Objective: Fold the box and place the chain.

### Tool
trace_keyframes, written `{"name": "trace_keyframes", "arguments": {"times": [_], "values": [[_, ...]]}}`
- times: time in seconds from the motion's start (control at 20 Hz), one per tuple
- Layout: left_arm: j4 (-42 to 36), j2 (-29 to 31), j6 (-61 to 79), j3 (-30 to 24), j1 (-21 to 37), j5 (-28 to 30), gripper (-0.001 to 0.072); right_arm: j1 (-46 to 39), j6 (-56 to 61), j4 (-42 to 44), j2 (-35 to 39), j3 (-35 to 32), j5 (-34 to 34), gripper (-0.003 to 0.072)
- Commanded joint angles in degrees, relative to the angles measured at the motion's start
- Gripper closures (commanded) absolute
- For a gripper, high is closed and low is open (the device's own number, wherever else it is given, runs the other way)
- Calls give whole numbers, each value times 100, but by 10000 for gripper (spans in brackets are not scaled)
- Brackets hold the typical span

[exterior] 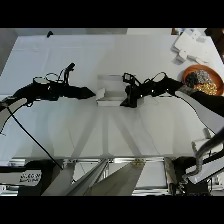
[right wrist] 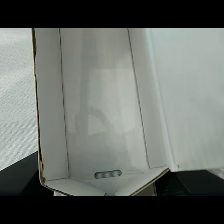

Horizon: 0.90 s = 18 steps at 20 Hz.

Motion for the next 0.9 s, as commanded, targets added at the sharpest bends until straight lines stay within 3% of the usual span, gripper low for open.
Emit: {"name": "trace_keyframes", "arguments": {"times": [0.0,0.25,0.3,0.35,0.4,0.85], "values": [[-205,24,15,0,125,-103,502,7,2,0,-4,-2,0,130],[-243,13,168,0,61,-129,492,7,2,0,-4,-2,0,130],[-238,11,179,0,37,-131,469,7,2,0,-4,-2,2,130],[-249,11,269,0,4,-131,373,7,2,0,-4,-2,2,130],[-264,13,297,0,-42,-96,321,7,2,0,-4,-2,2,130],[-354,-55,269,0,-452,214,286,7,2,0,-4,-2,2,130]]}}
